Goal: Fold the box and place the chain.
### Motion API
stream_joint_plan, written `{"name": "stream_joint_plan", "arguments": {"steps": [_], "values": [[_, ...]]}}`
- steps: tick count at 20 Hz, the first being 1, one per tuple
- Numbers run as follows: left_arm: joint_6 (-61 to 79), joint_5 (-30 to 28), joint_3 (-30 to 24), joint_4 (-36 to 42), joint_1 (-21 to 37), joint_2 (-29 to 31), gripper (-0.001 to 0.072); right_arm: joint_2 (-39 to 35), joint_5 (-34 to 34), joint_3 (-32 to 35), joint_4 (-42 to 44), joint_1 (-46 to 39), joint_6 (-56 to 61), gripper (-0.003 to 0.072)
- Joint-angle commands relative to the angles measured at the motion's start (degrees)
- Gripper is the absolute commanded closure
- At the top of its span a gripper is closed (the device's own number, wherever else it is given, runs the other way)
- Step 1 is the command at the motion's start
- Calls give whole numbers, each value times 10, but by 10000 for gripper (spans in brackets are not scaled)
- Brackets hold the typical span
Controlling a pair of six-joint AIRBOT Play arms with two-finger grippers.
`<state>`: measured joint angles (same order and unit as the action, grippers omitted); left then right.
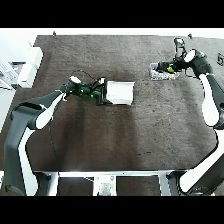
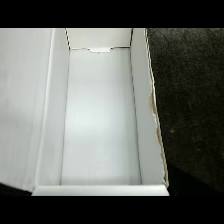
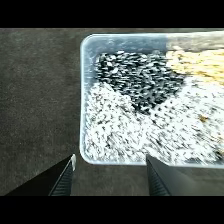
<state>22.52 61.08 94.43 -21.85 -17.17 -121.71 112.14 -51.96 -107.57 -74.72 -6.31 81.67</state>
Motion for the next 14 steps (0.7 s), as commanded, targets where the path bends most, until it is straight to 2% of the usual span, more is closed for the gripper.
{"name": "stream_joint_plan", "arguments": {"steps": [1, 6, 10, 14], "values": [[0, 0, 0, 0, 0, 0, 230, 30, 3, -13, 21, -3, -15, 189], [0, 0, 0, 0, 0, 0, 231, 52, 5, -15, 76, -2, -59, 215], [0, 0, 0, 0, 0, 0, 231, 68, 0, -21, 81, -2, -57, 365], [0, 0, 0, 0, 0, 0, 231, 67, -4, -37, 81, -2, -57, 646]]}}
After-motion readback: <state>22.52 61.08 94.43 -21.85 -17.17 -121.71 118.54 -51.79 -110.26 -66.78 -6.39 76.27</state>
